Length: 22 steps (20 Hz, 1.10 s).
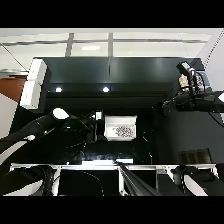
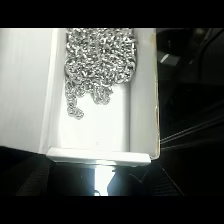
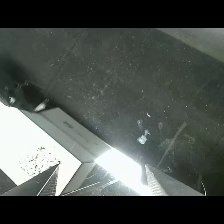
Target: Fold the box and place the chain.
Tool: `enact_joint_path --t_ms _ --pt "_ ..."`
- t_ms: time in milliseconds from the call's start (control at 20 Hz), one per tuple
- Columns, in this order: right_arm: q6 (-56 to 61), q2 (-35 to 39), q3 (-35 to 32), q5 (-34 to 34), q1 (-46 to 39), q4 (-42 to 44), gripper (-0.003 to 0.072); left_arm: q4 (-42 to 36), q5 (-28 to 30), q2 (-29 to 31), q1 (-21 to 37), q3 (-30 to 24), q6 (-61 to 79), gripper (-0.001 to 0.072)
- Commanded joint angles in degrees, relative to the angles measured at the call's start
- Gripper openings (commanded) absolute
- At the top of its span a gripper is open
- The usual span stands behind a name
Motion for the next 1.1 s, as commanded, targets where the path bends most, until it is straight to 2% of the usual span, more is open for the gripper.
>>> enact_joint_path --t_ms 0,150,250,300,350,400,500,600,750,900,950,1050 --pt "0.04 -0.02 -0.02 -0.11 0.02 0.0 0.0594 0.2 2.01 -0.02 -0.74 0.09 -1.22 0.0711" --pt "0.04 -0.02 -0.02 -0.26 0.02 0.0 0.0594 0.2 1.97 -0.02 -0.74 0.11 -1.2 0.0702" --pt "0.04 -0.02 -0.02 -0.26 0.02 0.0 0.0594 0.28 1.62 -0.02 -0.74 0.11 -0.94 0.0661" --pt "0.04 -0.02 -0.02 -0.26 0.02 0.0 0.0594 0.44 1.31 -0.02 -0.74 0.11 -0.63 0.0532" --pt "0.04 -0.02 -0.02 -0.24 0.02 0.02 0.0594 0.48 0.92 -0.02 -0.74 0.09 -0.26 0.0453" --pt "0.13 -0.02 -0.02 -0.11 0.02 0.02 0.0594 0.48 0.94 -0.02 -0.76 0.09 -0.31 0.0452" --pt "2.03 -0.04 -0.02 -0.26 0.31 0.04 0.0596 0.48 0.94 -0.02 -0.76 0.09 -0.31 0.0393" --pt "6.08 -0.31 -0.02 -2.05 1.97 0.09 0.0695 0.46 0.96 -0.02 -0.76 0.09 -0.31 0.0393" --pt "8.61 -2.34 -0.02 -7.02 8.55 0.83 0.0716 0.46 0.98 -0.02 -0.76 0.09 -0.31 0.0393" --pt "11.15 -7.1 -0.02 -16.85 15.02 1.92 0.0714 0.46 1.09 -0.02 -0.76 0.11 -0.31 0.0393" --pt "11.13 -8.87 -0.02 -18.32 16.39 1.92 0.0713 0.42 1.27 -0.02 -0.76 0.11 -0.39 0.0393" --pt "9.94 -11.78 -0.02 -16.22 18.4 1.92 0.0713 0.42 1.27 -0.02 -0.76 0.09 -0.39 0.0393"
